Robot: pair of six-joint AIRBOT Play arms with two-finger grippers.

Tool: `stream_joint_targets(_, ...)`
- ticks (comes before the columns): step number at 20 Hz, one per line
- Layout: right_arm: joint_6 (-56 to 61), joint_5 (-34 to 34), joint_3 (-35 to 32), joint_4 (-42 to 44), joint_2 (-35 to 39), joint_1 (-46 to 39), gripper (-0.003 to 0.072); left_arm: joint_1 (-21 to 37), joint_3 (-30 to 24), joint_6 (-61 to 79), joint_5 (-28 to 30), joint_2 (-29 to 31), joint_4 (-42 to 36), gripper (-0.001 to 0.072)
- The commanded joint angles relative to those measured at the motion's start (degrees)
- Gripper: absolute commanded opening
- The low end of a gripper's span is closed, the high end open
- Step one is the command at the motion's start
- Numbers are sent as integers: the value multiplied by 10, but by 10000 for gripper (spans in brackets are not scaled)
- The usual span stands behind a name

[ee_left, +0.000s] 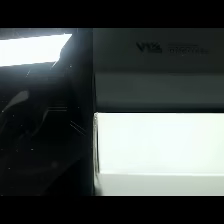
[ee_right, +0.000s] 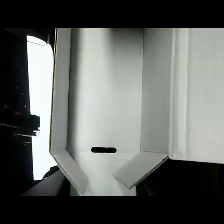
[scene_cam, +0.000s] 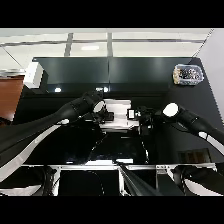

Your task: Fold the box and place the chain.

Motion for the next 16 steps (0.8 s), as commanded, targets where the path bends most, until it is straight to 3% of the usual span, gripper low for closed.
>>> stream_joint_targets(1, 6, 9, 0, 6, 3, 0, 267, 0, 0, -1, 0, 0, 0, 24)
stream_joint_targets(5, 39, 8, 0, 10, 3, 0, 236, 0, 0, 0, 1, 0, 0, 25)
stream_joint_targets(9, 38, 3, 0, 67, 1, 0, 238, 0, 0, 0, 1, 0, 0, 25)
stream_joint_targets(16, 38, 2, 0, 85, -2, 1, 239, 0, 0, 0, 2, 0, -2, 25)
